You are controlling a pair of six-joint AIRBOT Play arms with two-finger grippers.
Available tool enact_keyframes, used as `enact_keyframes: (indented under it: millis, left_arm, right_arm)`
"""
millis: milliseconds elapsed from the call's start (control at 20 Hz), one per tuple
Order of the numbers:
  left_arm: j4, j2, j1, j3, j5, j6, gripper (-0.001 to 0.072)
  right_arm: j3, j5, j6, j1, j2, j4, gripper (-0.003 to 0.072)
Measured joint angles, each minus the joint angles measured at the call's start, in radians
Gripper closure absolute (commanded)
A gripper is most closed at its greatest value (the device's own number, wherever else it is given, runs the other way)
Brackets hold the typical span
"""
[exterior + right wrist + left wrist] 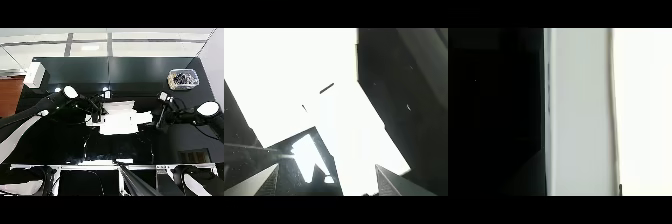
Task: Fold the box and place the chain.
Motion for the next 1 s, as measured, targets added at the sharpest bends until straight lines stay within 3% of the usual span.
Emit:
enact_keyframes:
  millis: [700, 1000]
  left_arm:
    - [0.003, -0.011, 0.000, 0.000, -0.043, 0.003, 0.0680]
    - [0.003, -0.011, 0.000, 0.000, -0.052, 0.003, 0.0680]
  right_arm:
    - [-0.010, -0.127, -0.162, 0.279, -0.146, -0.065, -0.0006]
    - [-0.010, -0.212, -0.172, 0.344, -0.172, 0.029, -0.0006]
